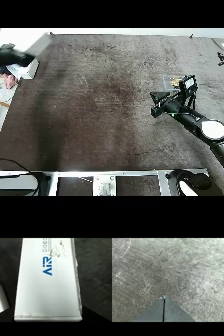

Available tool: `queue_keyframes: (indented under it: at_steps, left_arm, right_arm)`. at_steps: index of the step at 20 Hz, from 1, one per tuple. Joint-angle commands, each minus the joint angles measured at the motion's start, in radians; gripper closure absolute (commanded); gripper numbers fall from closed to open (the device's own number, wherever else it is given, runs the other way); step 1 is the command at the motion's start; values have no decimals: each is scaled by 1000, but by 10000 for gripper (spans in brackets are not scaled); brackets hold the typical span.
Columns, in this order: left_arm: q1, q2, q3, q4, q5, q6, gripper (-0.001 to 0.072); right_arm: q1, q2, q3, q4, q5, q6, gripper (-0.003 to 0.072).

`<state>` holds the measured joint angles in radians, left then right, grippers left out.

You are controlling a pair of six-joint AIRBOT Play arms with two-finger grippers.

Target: Fold the box and place the chain.

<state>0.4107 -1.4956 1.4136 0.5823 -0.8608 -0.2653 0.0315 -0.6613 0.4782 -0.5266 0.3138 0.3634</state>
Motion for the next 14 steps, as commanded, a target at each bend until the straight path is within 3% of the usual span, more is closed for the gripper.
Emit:
queue_keyframes:
  at_steps: [1, 3, 7, 14]
  left_arm:
    - [177, 83, -191, 140, 35, -138, 707]
    - [229, 82, -283, 203, 44, -164, 707]
    - [246, 82, -420, 243, 204, -182, 706]
    - [246, 75, -472, 300, 274, -206, 706]
  right_arm:
    - [0, 0, 0, 0, 0, 2, 693]
    - [0, 0, 0, 0, 0, 2, 693]
    - [0, 0, -1, 0, 0, 1, 693]
    - [0, 0, 0, 0, 0, 1, 693]
